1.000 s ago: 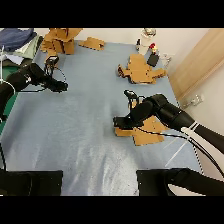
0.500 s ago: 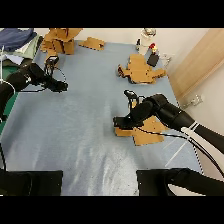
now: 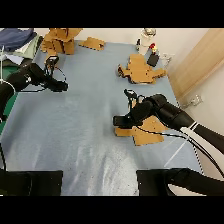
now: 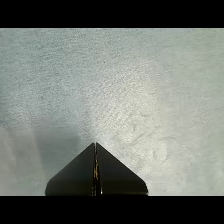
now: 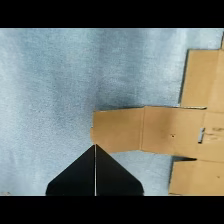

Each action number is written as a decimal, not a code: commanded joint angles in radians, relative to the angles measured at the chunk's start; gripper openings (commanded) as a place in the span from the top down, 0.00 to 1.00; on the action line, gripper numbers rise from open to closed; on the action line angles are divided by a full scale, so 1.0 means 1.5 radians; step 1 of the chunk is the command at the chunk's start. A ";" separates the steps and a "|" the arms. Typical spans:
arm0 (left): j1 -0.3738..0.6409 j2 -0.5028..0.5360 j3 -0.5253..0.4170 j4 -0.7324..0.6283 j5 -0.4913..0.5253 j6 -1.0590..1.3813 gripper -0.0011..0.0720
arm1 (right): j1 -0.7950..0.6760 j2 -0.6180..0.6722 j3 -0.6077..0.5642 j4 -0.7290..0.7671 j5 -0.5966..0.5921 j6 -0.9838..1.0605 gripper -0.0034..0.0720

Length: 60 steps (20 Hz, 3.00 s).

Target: Fold the box.

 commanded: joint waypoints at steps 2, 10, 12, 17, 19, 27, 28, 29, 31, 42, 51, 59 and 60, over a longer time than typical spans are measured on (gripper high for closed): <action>-0.003 0.007 0.004 -0.077 -0.088 -0.024 0.97 | -0.005 -0.011 0.003 -0.003 0.003 0.001 0.95; -0.013 0.198 -0.113 -0.152 -0.247 0.023 0.97 | -0.266 -0.012 0.149 -0.259 -0.243 -0.048 0.41; -0.019 0.272 -0.185 -0.187 -0.258 0.024 0.97 | -0.342 -0.013 0.144 -0.305 -0.270 -0.093 0.32; -0.055 0.335 -0.229 -0.194 -0.310 0.024 0.97 | -0.516 -0.036 0.143 -0.293 -0.226 -0.316 0.32; -0.058 0.334 -0.228 -0.194 -0.309 0.024 0.97 | -0.564 -0.062 0.143 -0.268 -0.210 -0.377 0.32; -0.058 0.332 -0.228 -0.209 -0.298 0.023 0.97 | -0.620 -0.185 0.143 -0.087 -0.198 -0.565 0.32; -0.058 0.332 -0.228 -0.209 -0.298 0.023 0.97 | -0.620 -0.195 0.143 -0.068 -0.208 -0.566 0.32; -0.058 0.332 -0.228 -0.209 -0.298 0.023 0.97 | -0.620 -0.200 0.143 -0.031 -0.227 -0.574 0.36; -0.058 0.332 -0.228 -0.209 -0.298 0.023 0.97 | -0.618 -0.199 0.143 0.055 -0.282 -0.589 0.53; -0.058 0.332 -0.228 -0.276 -0.325 0.018 0.97 | -0.435 -0.166 -0.006 0.402 -0.195 -0.552 0.95; -0.058 0.332 -0.228 -0.286 -0.347 0.018 0.96 | -0.277 -0.128 -0.083 0.381 -0.037 -0.532 0.63; -0.057 0.332 -0.224 -0.312 -0.352 0.018 0.18 | -0.199 -0.114 -0.084 0.374 -0.002 -0.617 0.95; -0.057 0.332 -0.224 -0.307 -0.354 0.018 0.18 | -0.190 -0.102 -0.084 0.359 0.002 -0.626 0.96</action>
